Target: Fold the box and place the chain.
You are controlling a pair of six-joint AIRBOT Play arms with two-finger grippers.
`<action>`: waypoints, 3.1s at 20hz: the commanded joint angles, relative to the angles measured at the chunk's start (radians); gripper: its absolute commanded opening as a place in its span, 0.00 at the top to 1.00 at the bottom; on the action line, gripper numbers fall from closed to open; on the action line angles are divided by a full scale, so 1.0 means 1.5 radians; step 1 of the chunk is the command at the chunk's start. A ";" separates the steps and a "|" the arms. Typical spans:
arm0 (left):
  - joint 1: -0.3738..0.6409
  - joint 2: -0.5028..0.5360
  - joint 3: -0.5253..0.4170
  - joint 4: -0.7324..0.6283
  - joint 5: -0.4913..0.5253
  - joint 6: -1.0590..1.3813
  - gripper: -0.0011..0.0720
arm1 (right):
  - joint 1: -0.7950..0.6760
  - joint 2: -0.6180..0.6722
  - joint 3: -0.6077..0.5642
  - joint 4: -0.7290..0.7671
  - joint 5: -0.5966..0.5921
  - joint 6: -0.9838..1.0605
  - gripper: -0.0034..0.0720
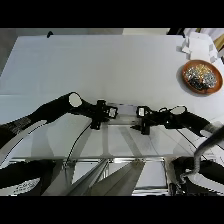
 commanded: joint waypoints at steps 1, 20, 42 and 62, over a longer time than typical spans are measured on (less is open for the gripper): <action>-0.010 -0.005 0.000 -0.012 0.024 0.000 0.86 | 0.001 0.001 0.000 0.000 0.000 0.000 0.52; 0.141 0.158 0.000 0.027 -0.173 -0.505 0.98 | 0.001 0.001 0.000 0.000 0.000 0.000 0.52; 0.197 0.004 -0.090 -0.042 -0.141 -0.753 0.98 | 0.001 0.001 0.000 0.000 0.000 0.000 0.52; 0.099 0.068 -0.090 -0.161 -0.073 -0.731 0.70 | 0.001 0.001 0.000 0.000 0.000 0.000 0.52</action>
